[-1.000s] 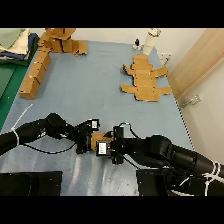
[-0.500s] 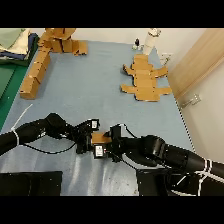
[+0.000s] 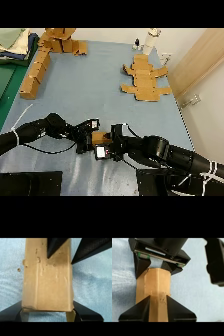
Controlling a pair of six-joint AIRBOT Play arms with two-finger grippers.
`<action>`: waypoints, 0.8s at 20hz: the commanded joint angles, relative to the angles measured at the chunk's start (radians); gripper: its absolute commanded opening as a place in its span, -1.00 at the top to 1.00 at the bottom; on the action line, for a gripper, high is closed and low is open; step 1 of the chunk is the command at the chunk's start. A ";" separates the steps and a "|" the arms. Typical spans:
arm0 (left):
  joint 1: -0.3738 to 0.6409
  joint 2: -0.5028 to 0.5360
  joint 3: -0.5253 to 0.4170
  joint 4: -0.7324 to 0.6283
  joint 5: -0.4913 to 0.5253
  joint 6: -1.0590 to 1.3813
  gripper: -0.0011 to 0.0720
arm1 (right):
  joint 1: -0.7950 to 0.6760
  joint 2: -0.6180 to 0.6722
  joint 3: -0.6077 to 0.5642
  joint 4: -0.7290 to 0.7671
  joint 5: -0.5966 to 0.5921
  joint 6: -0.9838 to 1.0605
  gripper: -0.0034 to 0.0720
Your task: Fold the box.
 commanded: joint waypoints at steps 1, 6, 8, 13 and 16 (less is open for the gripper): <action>0.001 0.000 0.001 0.000 -0.001 0.001 -0.69 | 0.000 0.004 0.002 -0.014 0.006 0.000 0.13; 0.001 0.000 0.001 0.000 -0.001 0.001 -0.69 | 0.000 0.004 0.005 -0.015 0.011 0.000 0.13; 0.001 0.000 0.001 0.000 -0.001 0.001 -0.69 | 0.000 0.006 0.005 -0.016 0.013 0.000 0.14; 0.001 0.000 0.001 0.000 -0.001 0.001 -0.69 | -0.002 0.005 0.005 -0.033 0.035 0.001 0.16; 0.001 0.000 0.001 0.000 -0.001 0.001 -0.69 | -0.002 -0.006 0.004 -0.034 0.032 0.001 0.32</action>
